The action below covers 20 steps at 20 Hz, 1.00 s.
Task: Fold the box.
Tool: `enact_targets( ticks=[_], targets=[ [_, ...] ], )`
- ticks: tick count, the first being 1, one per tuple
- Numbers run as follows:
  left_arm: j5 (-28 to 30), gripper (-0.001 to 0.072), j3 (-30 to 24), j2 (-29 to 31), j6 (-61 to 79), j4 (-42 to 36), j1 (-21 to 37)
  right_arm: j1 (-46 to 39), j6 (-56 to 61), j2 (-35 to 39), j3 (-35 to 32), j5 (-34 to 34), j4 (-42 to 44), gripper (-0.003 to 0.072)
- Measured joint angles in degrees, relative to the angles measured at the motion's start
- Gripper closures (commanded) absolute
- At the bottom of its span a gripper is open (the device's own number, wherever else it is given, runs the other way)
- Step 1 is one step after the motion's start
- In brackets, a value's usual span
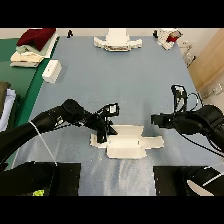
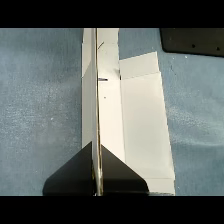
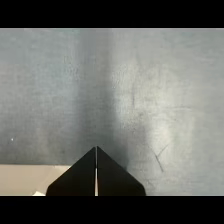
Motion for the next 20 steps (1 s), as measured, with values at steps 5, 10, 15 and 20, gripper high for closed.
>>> enact_targets(
  ticks=[5,10,15,20],
  targets=[
    [0.0,0.0695,0.0,0.0,0.0,0.0,0.0,3.3,-6.3,3.5,-0.2,-10.4,10.3,0.0685],
    [-0.1,0.0695,0.0,0.0,0.0,0.0,0.0,20.8,-6.2,9.6,-3.6,-14.4,15.8,0.0619],
    [-0.1,0.0695,0.0,0.0,0.0,0.0,0.0,40.4,-10.3,7.7,-6.8,-6.9,6.8,-0.0026],
    [-0.1,0.0695,0.0,0.0,0.0,0.0,0.0,46.7,-11.6,-1.1,-7.5,-1.2,-6.4,-0.0026]
  ],
)
